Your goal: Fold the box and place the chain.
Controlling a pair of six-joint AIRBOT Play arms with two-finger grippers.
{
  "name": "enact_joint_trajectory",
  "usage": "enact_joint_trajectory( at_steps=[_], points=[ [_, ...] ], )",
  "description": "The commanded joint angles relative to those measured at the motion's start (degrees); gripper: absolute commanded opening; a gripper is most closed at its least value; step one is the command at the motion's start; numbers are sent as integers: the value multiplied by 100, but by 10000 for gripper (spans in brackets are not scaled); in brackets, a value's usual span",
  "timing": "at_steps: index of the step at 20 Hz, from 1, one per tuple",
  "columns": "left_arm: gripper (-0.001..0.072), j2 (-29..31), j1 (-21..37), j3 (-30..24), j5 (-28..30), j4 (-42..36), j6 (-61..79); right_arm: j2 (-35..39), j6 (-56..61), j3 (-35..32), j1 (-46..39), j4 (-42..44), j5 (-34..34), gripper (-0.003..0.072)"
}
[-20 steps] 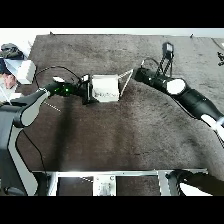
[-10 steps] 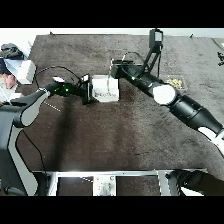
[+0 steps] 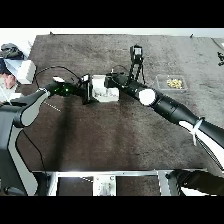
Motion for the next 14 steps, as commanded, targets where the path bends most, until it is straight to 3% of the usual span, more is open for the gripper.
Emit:
enact_joint_trajectory(
  at_steps=[1, 4, 7, 14],
  points=[
    [348, 4, 0, 2, 2, 2, 0, -155, 4, 7, -352, -317, 590, 189],
    [347, 4, 0, 0, 0, 2, 0, -153, -55, 15, -914, -358, 1058, 188],
    [347, 4, 0, 2, 0, 2, 0, -238, -721, 448, -1464, -306, 2092, 187],
    [348, 4, 0, 0, 0, 2, 0, -1561, -3604, 2479, -2804, 1823, 4658, 165]
  ],
)
